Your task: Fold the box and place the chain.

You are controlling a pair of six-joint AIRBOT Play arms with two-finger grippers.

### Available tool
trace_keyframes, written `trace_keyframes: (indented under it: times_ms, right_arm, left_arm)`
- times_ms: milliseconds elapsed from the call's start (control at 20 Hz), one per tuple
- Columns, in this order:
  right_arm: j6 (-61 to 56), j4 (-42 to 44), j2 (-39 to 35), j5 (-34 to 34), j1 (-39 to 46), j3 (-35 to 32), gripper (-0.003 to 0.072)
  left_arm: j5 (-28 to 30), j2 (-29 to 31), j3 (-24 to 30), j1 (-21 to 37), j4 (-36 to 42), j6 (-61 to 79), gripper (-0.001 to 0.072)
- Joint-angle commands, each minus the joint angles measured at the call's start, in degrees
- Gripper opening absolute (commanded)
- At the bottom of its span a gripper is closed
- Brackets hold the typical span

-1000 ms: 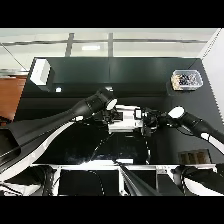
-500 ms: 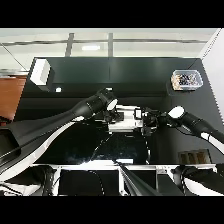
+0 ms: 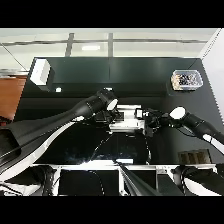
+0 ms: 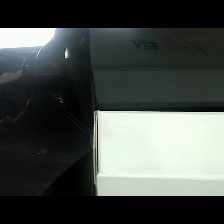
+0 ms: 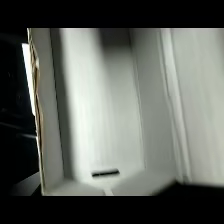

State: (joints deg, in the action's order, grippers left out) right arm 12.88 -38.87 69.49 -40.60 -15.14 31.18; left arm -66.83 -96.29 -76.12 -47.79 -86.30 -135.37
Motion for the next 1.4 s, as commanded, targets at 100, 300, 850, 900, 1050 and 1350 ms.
trace_keyframes:
  times_ms: [100,300,850,900,1050,1350]
  right_arm:
    - [-2.6,-6.0,-4.1,-3.1,1.6,0.1,0.0711]
    - [-0.6,-5.6,-4.1,-3.1,1.4,0.1,0.0571]
    - [-0.7,9.7,-2.5,-4.9,-0.2,0.0,0.0185]
    - [-0.7,12.1,-1.6,-4.3,-1.1,0.0,0.0186]
    - [-1.0,12.9,0.4,-2.4,-2.7,0.0,0.0186]
    - [-5.2,10.6,0.5,-1.8,-2.7,0.0,0.0243]
  left_arm:
    - [-0.3,0.0,0.0,0.0,0.0,0.2,0.0028]
    - [-0.5,0.0,0.0,0.0,0.0,1.2,0.0028]
    - [-0.7,0.0,0.0,0.1,0.0,1.3,0.0028]
    - [-0.7,0.0,0.0,0.1,0.0,1.3,0.0028]
    - [-0.7,0.0,0.0,0.1,0.0,1.3,0.0028]
    - [-0.8,0.0,0.0,0.1,0.0,1.3,0.0027]
